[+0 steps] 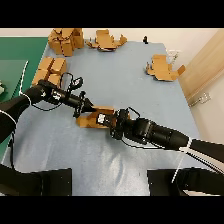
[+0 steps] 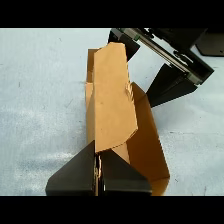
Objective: Fold the box.
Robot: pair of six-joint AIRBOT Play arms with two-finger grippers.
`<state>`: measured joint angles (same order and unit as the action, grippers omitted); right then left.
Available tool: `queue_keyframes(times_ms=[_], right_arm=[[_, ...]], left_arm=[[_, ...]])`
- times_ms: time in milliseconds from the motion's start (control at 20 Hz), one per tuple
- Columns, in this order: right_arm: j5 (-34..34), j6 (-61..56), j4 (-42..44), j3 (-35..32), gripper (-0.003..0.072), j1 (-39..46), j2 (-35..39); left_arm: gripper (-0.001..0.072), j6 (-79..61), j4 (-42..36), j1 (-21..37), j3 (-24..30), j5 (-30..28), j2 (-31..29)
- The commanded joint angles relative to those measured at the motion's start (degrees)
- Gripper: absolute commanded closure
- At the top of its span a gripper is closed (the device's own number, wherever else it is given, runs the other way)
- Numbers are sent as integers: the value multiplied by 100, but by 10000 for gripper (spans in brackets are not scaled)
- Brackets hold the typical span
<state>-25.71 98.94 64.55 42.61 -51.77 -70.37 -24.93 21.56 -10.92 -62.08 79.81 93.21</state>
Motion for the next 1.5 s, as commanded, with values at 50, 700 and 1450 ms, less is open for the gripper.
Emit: queue_keyframes(times_ms=[50,700,1450], right_arm=[[85,-59,-376,7,20,2,7],[876,-199,-72,7,19,184,-295],[-1189,5604,5016,949,95,1670,-798]], left_arm=[[692,55,63,-4,2,74,0],[691,52,63,-4,2,66,0],[691,52,61,-4,2,11,0]])
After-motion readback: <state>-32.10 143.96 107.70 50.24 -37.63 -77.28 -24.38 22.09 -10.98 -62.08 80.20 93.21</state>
